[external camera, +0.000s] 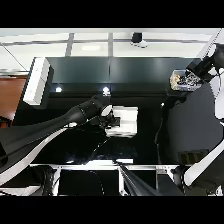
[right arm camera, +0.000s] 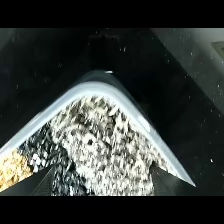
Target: Fold the box and place the chain.
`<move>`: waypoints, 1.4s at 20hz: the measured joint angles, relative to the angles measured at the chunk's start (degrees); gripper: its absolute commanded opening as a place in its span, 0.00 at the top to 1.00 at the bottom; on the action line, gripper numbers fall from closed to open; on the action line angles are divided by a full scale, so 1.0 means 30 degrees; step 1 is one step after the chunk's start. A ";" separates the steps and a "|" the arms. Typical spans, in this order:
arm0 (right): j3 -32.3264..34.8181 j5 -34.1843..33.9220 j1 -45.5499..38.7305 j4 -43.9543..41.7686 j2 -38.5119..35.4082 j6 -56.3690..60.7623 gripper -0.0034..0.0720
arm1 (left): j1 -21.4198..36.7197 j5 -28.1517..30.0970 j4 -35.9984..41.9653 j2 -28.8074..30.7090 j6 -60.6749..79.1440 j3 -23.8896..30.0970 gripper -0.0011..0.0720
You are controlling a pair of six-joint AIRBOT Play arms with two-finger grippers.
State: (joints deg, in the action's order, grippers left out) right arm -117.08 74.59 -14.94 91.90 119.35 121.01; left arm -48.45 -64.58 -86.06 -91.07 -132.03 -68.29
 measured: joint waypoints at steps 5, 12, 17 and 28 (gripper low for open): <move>-0.0109 -0.0532 -0.0117 -0.0204 0.0554 0.0168 0.49 | 0.0000 0.0000 0.0000 0.0000 0.0000 0.0000 0.95; -0.0109 0.0634 -0.0284 -0.0714 0.0109 -0.2419 0.94 | 0.0000 0.0000 0.0000 0.0000 0.0000 0.0000 0.95; 0.0423 0.0896 0.0313 -0.1909 -0.3519 -0.7278 0.94 | 0.0000 0.0000 0.0000 0.0000 0.0000 0.0000 0.95; 0.1297 0.0517 0.0197 -0.4962 -1.0069 -1.1599 0.94 | 0.0000 -0.0007 0.0007 0.0000 0.0000 0.0000 0.95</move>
State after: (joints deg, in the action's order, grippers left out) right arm -113.19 76.14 -14.35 77.01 89.14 86.21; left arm -48.45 -64.60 -86.04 -91.07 -132.03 -68.29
